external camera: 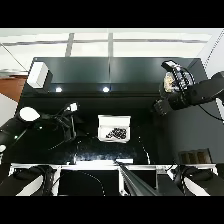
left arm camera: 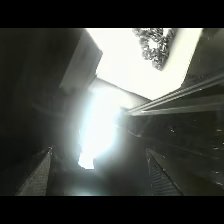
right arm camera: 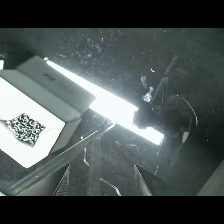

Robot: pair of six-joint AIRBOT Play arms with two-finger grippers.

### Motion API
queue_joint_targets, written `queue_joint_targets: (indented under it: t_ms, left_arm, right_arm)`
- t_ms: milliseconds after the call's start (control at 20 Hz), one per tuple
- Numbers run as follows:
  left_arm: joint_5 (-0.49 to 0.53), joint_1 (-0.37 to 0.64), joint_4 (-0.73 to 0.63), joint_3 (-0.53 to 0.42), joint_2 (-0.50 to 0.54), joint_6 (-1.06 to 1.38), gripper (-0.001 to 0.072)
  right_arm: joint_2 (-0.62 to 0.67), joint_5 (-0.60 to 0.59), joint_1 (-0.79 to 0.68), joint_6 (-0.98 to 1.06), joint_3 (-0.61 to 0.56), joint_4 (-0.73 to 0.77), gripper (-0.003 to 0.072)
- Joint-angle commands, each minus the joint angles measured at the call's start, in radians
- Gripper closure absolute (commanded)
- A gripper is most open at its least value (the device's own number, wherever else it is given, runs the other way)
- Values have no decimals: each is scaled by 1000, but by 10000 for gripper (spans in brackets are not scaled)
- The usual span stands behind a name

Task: Fold the box and place the chain.

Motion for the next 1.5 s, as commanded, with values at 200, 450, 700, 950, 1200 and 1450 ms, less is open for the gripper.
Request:
queue_joint_targets:
  t_ms: [200, 450, 700, 950, 1200, 1450]
  left_arm:
    - [58, -134, -200, -5, -130, 339, 0]
    - [108, -183, -229, -5, -148, 338, 1]
    - [103, -196, -229, -5, -167, 338, 1]
    - [113, -226, -231, 1, -205, 339, 1]
    - [132, -227, -250, 1, -205, 338, 1]
    - [133, -229, -252, 1, -205, 338, 1]
  right_arm:
    - [0, 47, 0, 8, 0, 0, 210]
    - [0, 71, 0, 8, 0, -5, 210]
    - [0, 71, 0, 11, 0, -5, 210]
    - [0, 71, 0, 11, 0, -5, 210]
    - [0, 86, 0, 11, 0, -4, 210]
    - [0, 90, 0, 12, 0, -4, 210]
